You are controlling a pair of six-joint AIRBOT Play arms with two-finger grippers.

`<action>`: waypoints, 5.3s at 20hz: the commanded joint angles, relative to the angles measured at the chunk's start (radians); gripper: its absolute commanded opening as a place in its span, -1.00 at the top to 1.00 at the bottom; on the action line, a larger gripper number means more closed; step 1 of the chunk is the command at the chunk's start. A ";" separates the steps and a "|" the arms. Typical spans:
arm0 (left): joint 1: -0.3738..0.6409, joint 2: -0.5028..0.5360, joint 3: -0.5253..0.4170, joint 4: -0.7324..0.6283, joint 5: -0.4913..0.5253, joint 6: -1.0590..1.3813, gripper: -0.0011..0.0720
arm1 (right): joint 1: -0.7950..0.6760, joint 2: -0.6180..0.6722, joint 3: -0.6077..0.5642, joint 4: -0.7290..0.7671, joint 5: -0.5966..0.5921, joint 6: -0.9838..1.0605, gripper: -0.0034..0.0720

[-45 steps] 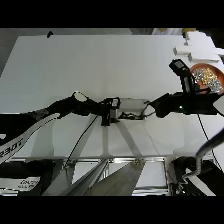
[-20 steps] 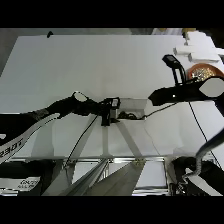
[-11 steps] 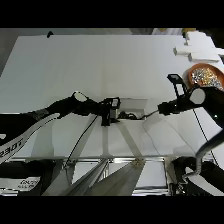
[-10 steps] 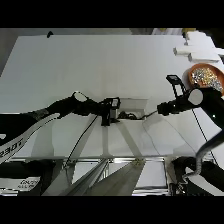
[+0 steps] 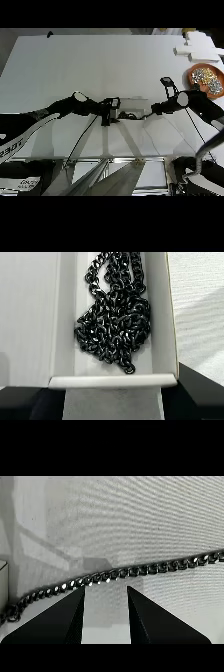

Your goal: Fold the box and place the chain.

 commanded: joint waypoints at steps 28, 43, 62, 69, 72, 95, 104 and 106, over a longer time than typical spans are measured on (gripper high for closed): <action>0.000 0.000 0.000 0.000 0.000 0.000 0.86 | 0.002 0.332 0.000 0.048 0.131 -0.068 0.88; 0.000 0.000 0.000 0.000 0.000 0.000 0.86 | 0.242 0.457 0.000 0.698 -0.099 -0.336 0.87; 0.000 0.000 0.000 0.000 0.000 0.000 0.86 | 0.002 0.259 0.211 0.395 -0.057 -0.242 0.87; 0.000 0.000 0.000 0.000 0.000 0.000 0.86 | -0.043 0.055 0.195 -0.021 0.110 -0.017 0.88; 0.000 0.000 0.000 0.000 0.000 0.000 0.86 | -0.041 -0.022 0.167 -0.020 0.113 -0.018 0.37; 0.000 0.000 0.000 0.000 0.000 0.000 0.86 | -0.042 -0.187 0.162 -0.025 0.016 0.038 0.52; 0.000 0.000 0.000 0.000 0.000 0.000 0.86 | -0.041 -0.007 0.162 -0.024 0.185 -0.069 0.88; 0.000 0.000 0.000 0.000 0.000 0.000 0.86 | -0.038 0.082 0.161 -0.013 0.267 -0.086 0.88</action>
